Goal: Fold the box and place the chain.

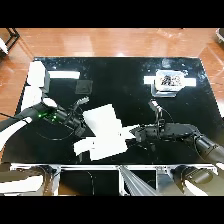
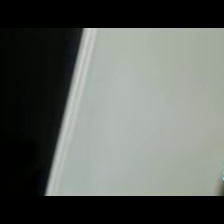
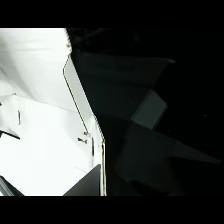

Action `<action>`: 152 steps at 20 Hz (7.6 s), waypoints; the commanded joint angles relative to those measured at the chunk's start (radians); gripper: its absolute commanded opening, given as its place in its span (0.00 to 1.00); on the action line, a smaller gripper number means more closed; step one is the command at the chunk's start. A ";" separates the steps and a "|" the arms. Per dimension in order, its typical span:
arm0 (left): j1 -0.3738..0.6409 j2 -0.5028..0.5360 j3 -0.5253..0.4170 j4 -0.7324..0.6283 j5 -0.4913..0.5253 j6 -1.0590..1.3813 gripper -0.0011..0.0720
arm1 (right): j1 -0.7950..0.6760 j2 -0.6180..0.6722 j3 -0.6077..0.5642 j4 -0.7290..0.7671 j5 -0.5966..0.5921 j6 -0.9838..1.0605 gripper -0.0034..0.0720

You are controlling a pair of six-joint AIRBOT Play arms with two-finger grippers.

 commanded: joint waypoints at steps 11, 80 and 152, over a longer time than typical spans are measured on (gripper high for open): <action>-0.010 -0.020 0.066 0.040 -0.014 0.023 0.05 | -0.053 0.000 0.006 -0.076 -0.013 0.098 0.99; -0.334 0.252 -0.081 0.288 0.606 0.377 0.05 | 0.315 -0.114 0.129 -0.547 0.050 -0.392 0.99; -0.334 0.252 -0.080 0.286 0.605 0.373 0.05 | 0.293 -0.113 0.193 -0.463 0.154 -0.488 0.99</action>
